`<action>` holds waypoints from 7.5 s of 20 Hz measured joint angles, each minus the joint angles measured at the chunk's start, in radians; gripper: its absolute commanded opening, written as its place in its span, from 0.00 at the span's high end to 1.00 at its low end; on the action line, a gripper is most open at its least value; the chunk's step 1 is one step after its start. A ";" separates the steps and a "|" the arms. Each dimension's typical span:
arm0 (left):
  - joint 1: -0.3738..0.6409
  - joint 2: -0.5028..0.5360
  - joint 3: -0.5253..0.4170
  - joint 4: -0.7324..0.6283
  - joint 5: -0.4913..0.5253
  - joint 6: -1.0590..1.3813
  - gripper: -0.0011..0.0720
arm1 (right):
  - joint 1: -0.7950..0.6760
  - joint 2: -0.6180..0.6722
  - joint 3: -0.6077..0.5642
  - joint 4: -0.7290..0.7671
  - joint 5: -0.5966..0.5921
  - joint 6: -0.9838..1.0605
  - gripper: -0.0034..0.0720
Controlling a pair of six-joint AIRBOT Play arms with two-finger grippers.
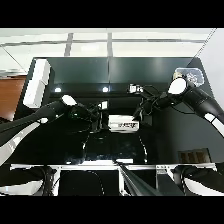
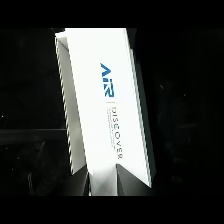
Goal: Fold the box and place the chain.
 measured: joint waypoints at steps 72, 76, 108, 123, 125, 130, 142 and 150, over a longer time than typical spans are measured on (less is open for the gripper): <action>0.000 0.000 0.000 -0.001 0.005 -0.003 0.35 | -0.029 -0.025 -0.276 0.444 -0.217 0.790 0.93; 0.000 0.000 0.000 -0.002 0.005 -0.003 0.35 | -0.028 -0.032 -0.276 0.415 -0.232 0.790 0.93; -0.191 -0.151 0.433 0.176 -0.121 -0.481 0.01 | -0.568 0.319 -0.064 0.008 0.111 0.643 0.93; -0.236 -0.187 0.463 0.329 -0.194 -0.542 0.00 | -0.568 0.319 -0.064 0.008 0.083 0.635 0.93; -0.256 -0.190 0.463 0.374 -0.176 -0.542 0.00 | -0.568 0.319 -0.064 0.008 0.079 0.634 0.93; -0.307 -0.180 0.467 0.503 -0.117 -0.678 0.48 | -0.568 0.319 -0.064 0.008 0.071 0.634 0.93; 0.362 0.316 0.184 0.938 -0.419 -1.536 0.48 | -0.568 0.319 -0.064 0.008 0.063 0.628 0.93; 0.896 0.435 0.021 0.998 -0.304 -1.600 0.47 | -0.568 0.319 -0.064 0.008 0.040 0.627 0.93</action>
